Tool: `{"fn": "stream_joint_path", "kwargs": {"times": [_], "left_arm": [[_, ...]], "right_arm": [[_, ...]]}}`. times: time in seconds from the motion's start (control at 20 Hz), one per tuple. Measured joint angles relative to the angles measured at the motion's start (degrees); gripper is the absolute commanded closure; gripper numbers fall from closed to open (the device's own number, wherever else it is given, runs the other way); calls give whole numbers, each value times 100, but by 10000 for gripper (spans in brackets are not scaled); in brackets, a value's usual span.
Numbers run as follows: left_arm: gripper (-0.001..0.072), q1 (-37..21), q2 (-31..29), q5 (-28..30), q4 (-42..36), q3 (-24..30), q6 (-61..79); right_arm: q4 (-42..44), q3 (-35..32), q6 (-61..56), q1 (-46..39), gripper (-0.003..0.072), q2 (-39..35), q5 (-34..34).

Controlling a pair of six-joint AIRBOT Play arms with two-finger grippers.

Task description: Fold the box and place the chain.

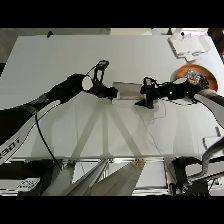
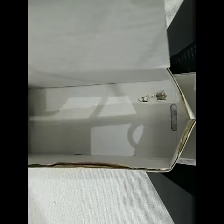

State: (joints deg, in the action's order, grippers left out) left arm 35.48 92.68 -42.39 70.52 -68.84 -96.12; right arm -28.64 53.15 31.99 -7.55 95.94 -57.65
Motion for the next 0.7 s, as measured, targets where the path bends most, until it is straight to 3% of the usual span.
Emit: {"fn": "stream_joint_path", "kwargs": {"times": [0.3,0.7], "left_arm": [[389,323,302,-494,1043,-525,-1088],[389,573,461,-984,1609,-758,-2055]], "right_arm": [[2,0,-2,0,276,0,0],[-2,0,4,0,276,0,-4]]}}
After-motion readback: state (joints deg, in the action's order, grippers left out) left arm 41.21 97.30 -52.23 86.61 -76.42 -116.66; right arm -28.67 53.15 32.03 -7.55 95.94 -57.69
